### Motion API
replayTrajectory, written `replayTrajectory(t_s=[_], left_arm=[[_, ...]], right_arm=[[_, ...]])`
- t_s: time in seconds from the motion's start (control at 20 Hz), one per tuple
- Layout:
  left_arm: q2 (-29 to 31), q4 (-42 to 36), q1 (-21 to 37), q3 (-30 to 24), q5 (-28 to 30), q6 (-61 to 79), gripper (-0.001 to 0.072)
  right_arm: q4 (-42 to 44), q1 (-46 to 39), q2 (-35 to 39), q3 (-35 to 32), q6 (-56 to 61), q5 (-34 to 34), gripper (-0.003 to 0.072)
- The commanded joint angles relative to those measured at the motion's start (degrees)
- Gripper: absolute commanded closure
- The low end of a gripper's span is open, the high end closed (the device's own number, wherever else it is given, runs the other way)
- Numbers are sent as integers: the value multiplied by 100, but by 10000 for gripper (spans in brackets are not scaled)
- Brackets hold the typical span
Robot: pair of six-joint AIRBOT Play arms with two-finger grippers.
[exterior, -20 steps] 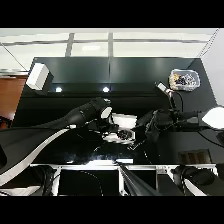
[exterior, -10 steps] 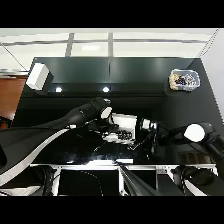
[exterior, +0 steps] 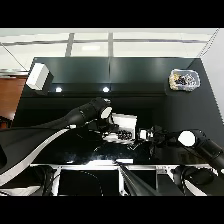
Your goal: Fold the box and place the chain.
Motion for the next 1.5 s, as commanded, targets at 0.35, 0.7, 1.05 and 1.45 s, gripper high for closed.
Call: replayTrajectory(t_s=[0.35, 0.7, 1.05, 1.45], left_arm=[[4, -20, 0, -2, -13, 2, 678], [4, -20, 0, -2, -24, 2, 678], [4, -44, 0, -2, -22, 2, 678], [4, -127, 0, -2, -20, 2, 678]], right_arm=[[28, 7, -317, -26, -297, -540, 207], [-420, 4, -243, 33, 492, -212, 671], [-1434, -2, 422, 1541, 3077, 1784, 672], [-1176, 0, 634, 3884, 4378, 2542, 671]])
